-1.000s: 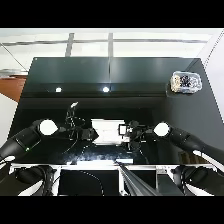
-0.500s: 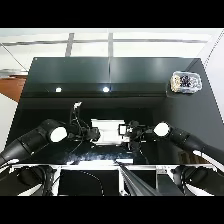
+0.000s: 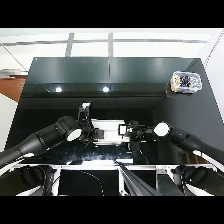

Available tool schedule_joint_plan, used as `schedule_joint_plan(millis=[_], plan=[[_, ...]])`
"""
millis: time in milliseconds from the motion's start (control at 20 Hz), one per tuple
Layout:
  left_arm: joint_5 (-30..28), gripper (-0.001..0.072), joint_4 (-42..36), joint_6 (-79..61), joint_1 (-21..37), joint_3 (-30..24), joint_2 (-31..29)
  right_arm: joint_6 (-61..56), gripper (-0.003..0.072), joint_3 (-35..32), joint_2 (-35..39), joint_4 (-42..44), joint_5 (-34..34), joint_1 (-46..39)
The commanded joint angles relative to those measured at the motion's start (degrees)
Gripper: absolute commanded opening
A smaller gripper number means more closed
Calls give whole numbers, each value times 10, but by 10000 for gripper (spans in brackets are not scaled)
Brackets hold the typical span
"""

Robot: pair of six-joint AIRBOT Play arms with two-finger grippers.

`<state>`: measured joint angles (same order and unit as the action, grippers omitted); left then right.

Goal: Fold the box and place the chain.

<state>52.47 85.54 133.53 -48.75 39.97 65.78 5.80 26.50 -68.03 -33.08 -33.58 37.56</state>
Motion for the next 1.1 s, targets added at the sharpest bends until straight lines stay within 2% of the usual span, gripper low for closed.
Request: schedule_joint_plan(millis=[0,100,150,500,700,800,1050], plan=[[33,331,12,48,-4,7,9,0,469,0,0,0,0,1],[38,317,12,52,-4,7,13,0,469,0,0,0,0,1],[37,274,12,58,-4,9,15,0,469,0,0,0,0,1],[61,274,17,60,-9,49,57,0,469,0,0,0,0,1],[50,273,17,60,-11,52,59,0,469,0,0,0,0,1],[45,222,16,60,-11,52,62,0,469,0,0,0,0,1],[33,222,19,60,-11,52,64,0,469,0,0,0,0,1]])
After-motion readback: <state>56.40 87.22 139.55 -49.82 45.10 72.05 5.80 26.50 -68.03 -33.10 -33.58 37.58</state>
